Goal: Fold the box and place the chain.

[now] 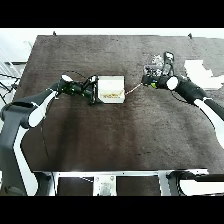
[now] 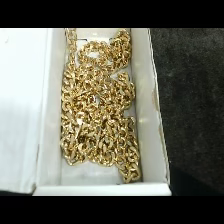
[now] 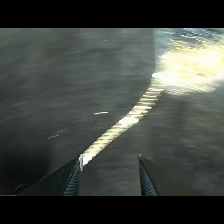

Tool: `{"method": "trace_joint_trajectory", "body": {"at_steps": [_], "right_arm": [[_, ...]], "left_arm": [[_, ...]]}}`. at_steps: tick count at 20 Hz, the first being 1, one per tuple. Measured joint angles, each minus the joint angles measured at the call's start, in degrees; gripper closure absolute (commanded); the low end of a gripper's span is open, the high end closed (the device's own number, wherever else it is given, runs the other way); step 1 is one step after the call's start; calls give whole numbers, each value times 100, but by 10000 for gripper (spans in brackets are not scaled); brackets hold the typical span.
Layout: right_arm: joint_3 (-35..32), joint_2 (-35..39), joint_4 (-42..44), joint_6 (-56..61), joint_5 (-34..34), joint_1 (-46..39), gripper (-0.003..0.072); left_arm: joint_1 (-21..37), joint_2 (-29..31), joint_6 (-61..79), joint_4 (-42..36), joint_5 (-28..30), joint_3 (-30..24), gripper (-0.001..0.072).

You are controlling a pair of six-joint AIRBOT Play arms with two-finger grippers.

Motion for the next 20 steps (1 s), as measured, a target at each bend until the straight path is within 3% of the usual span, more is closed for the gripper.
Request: {"method": "trace_joint_trajectory", "body": {"at_steps": [11, 12, 14, 15, 20], "right_arm": [[1244, -1611, 492, 175, -372, -129, 286], [1320, -1707, 496, 177, -374, -133, 330], [1436, -1871, 514, 179, -398, -129, 500], [1473, -1945, 516, 179, -409, -127, 656], [1567, -1775, 490, -90, -522, -28, 677]], "left_arm": [[0, 0, 0, 0, 7, 0, 236], [0, 0, 0, 0, 7, 0, 236], [0, 0, 0, 0, 9, 0, 236], [0, 0, 0, 0, 9, 0, 236], [0, 0, 0, 0, 9, 0, 236]]}}
